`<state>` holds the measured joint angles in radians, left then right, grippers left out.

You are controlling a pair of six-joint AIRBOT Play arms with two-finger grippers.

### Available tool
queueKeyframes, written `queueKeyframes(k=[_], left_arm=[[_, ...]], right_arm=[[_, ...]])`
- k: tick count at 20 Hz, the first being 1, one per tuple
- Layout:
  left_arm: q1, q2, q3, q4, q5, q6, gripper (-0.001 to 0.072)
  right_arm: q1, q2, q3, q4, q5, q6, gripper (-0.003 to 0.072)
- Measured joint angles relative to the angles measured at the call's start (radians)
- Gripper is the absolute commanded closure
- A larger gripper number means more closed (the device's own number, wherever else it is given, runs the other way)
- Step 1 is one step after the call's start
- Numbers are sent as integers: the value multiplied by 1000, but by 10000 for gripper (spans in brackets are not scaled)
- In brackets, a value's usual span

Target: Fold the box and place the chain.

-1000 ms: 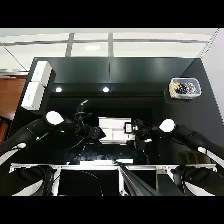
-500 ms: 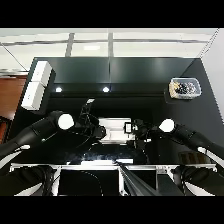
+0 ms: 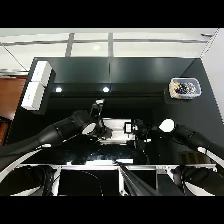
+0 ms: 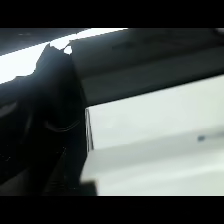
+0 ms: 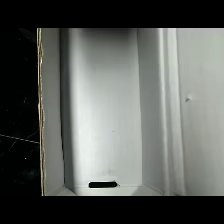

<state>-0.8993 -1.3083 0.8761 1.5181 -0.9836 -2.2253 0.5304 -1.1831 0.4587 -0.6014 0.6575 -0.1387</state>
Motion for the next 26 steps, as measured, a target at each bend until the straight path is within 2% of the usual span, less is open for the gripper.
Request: queueKeyframes(k=[1,10,11,12,13,14,16,17,18,19,20,23,24,26], left_arm=[[-5,-11,11,11,-7,-32,419],[-32,-61,39,43,-25,-237,420],[-32,-68,40,44,-23,-244,448],[-33,-73,40,44,-23,-251,546],[-33,-77,40,44,-23,-259,580],[-33,-80,40,43,-22,-263,685],[-34,-84,43,45,-27,-269,684],[-34,-85,45,44,-28,-269,678],[-34,-86,49,45,-30,-269,570],[-34,-88,54,44,-27,-270,379],[-34,-88,59,40,-18,-273,328],[-34,-89,65,42,-22,-273,331],[-34,-90,66,42,-23,-273,352],[-34,-93,68,43,-29,-273,574]], right_arm=[[0,0,0,0,0,0,560],[0,0,0,-1,0,0,559],[0,0,0,-1,0,0,559],[0,0,0,-1,0,0,559],[0,0,0,-1,0,0,560],[0,0,0,-1,0,0,559],[0,0,0,-1,0,0,560],[0,0,0,-1,0,0,559],[0,0,0,-1,0,0,560],[0,0,0,-1,0,0,560],[0,0,0,-2,0,0,560],[0,0,0,-1,0,0,560],[0,0,0,-1,-1,0,559],[0,0,0,-1,0,0,559]])
